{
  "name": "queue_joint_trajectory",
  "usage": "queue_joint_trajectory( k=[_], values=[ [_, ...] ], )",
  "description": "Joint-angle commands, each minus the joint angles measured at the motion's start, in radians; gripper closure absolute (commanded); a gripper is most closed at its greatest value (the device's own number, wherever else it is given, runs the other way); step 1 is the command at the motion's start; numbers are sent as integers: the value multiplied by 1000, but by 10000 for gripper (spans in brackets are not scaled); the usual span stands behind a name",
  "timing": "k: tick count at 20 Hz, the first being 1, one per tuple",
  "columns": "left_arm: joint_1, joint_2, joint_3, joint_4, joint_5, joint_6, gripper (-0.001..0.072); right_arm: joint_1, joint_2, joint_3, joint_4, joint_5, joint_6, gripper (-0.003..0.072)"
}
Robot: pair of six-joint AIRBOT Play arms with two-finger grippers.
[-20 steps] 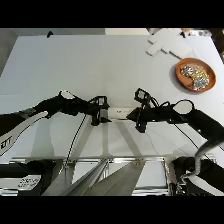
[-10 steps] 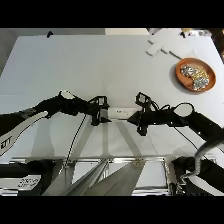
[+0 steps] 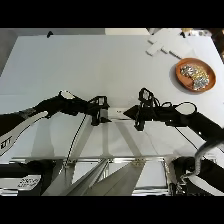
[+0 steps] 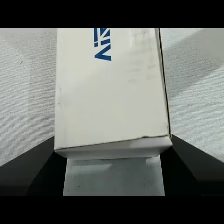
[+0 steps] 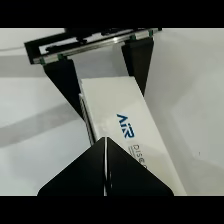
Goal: Fold the box and place the chain.
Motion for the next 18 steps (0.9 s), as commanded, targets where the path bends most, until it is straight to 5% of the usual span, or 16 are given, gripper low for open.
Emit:
queue_joint_trajectory(
  k=[1, 7, 18],
  values=[
    [0, 0, 0, 0, 0, 0, 641, 0, -67, 1, 3, -22, -19, 675],
    [0, 0, 0, 0, 0, 0, 641, 0, -81, 1, -182, -24, 72, 675],
    [0, 0, 0, 0, 0, 0, 641, 0, -83, 1, -262, -35, 119, 675]
  ],
)
